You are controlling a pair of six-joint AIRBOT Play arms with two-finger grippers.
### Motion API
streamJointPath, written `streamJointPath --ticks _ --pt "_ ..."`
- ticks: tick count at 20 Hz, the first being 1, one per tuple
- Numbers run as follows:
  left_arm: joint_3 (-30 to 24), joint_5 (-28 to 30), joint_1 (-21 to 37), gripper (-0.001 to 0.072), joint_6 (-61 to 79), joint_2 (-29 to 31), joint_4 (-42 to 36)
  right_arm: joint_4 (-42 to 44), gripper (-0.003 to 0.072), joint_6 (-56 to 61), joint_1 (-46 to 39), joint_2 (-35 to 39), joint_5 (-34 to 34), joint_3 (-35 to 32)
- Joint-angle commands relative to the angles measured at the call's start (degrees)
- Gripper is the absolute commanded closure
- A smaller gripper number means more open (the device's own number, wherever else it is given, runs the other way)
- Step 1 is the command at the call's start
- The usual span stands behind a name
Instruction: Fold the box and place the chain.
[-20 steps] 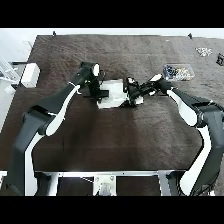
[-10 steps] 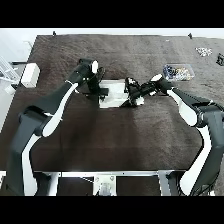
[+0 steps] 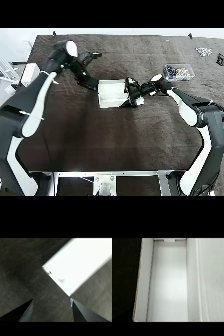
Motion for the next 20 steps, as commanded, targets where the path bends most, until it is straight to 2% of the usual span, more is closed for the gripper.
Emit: streamJointPath --ticks 1,2,4,6,7,8,10,13,15,20 --pt "-2.1 -5.5 6.6 0.0177 20.5 0.7 -11.3 0.0 0.0141 0.0 0.0 0.0 0.0 0.0" --pt "-2.3 -4.3 7.3 0.0177 20.3 0.6 -11.3 0.0 0.0141 0.0 0.0 0.0 0.0 0.0" --pt "-4.7 2.9 7.4 0.0174 26.8 0.3 -12.1 0.0 0.0141 0.0 0.0 0.0 0.0 0.0" --pt "-10.8 6.8 7.5 0.0166 47.2 0.0 -17.7 0.0 0.0141 0.0 0.0 0.0 0.0 0.0" --pt "-15.1 9.4 7.6 0.002 57.0 0.0 -20.4 0.0 0.014 0.0 0.0 0.0 0.0 0.0" --pt "-18.7 12.3 7.6 -0.0003 61.9 0.0 -21.4 0.0 0.0141 0.0 0.0 0.0 0.0 0.0" --pt "-23.7 17.9 7.6 -0.0004 61.9 0.0 -22.7 0.0 0.014 0.0 0.0 0.0 0.0 0.0" --pt "-27.8 21.6 7.6 -0.0007 73.5 0.0 -32.0 0.0 0.0141 0.0 0.0 0.0 0.0 0.0" --pt "-29.2 23.6 7.6 -0.0008 79.7 0.0 -32.7 0.0 0.0141 0.0 0.0 0.0 0.0 0.0" --pt "-29.7 23.0 7.6 -0.0011 83.8 -0.7 -33.0 0.0 0.0141 0.0 0.0 0.0 0.0 0.0"
